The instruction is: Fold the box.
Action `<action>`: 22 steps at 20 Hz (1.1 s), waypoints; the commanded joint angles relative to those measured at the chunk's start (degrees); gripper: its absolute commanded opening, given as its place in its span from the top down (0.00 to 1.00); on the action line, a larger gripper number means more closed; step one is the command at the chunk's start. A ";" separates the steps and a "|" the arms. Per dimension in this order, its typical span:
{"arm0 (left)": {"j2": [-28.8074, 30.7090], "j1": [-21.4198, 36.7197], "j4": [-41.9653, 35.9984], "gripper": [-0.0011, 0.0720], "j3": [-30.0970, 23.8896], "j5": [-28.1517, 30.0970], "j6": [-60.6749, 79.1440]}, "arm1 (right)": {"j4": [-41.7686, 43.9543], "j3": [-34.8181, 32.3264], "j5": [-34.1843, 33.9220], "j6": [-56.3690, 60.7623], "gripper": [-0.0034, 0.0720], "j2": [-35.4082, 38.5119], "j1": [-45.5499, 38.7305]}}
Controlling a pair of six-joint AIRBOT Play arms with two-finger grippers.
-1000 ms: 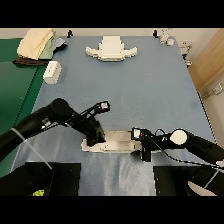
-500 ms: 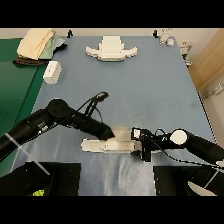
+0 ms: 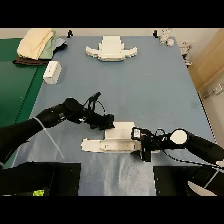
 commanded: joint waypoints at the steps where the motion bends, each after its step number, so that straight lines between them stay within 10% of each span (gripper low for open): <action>1: -3.28 -1.01 -0.39 0.97 0.07 -0.96 -1.66 | 0.00 0.00 -0.02 -0.02 0.36 0.04 0.00; 8: 0.74 1.36 0.20 0.97 3.19 -8.37 5.57 | 0.00 0.00 -0.02 -0.02 0.36 0.04 0.00; 19: 40.06 3.89 32.09 0.97 0.63 -20.24 22.16 | 0.00 0.00 -0.02 -0.02 0.36 0.04 0.00; 20: 41.20 3.26 32.06 0.86 0.00 -20.63 25.99 | 0.00 0.00 -0.02 -0.02 0.36 0.04 0.00; 21: 41.68 2.99 31.30 0.31 -0.76 -20.65 28.04 | 0.00 -0.02 -0.02 -0.02 0.36 0.04 0.00; 22: 41.75 3.58 29.90 0.05 -2.14 -20.13 29.29 | 0.00 0.00 -0.02 -0.02 0.36 0.04 0.00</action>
